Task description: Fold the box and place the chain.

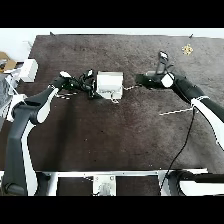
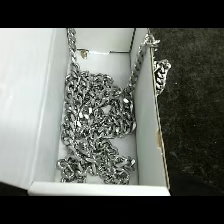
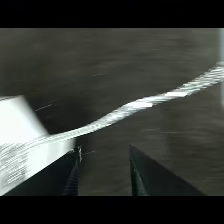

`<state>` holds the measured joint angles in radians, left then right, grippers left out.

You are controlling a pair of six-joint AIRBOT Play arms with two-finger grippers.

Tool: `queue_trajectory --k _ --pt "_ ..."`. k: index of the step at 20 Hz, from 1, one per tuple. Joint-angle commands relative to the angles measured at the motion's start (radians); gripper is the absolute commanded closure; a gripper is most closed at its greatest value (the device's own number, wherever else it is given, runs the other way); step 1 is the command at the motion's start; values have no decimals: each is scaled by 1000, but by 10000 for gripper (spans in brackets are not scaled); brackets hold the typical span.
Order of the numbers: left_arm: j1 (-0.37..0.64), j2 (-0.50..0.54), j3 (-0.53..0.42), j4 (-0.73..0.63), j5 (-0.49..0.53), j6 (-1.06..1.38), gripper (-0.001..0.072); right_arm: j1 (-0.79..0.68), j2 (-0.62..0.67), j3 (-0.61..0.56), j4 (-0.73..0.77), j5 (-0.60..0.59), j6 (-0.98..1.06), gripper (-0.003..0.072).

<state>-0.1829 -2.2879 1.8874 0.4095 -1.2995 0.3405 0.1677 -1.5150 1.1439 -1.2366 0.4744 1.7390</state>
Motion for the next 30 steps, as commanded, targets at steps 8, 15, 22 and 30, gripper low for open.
queue_trajectory --k 8,15,22,30 --pt "0 0 0 0 0 0 485 -66 -285 108 233 -236 35 370" --pt "0 0 0 1 0 0 485 -23 -267 155 182 -215 34 683" --pt "0 0 0 0 0 0 485 145 99 156 -39 -152 33 683" --pt "0 0 0 1 0 0 485 378 125 157 -57 -298 66 683"
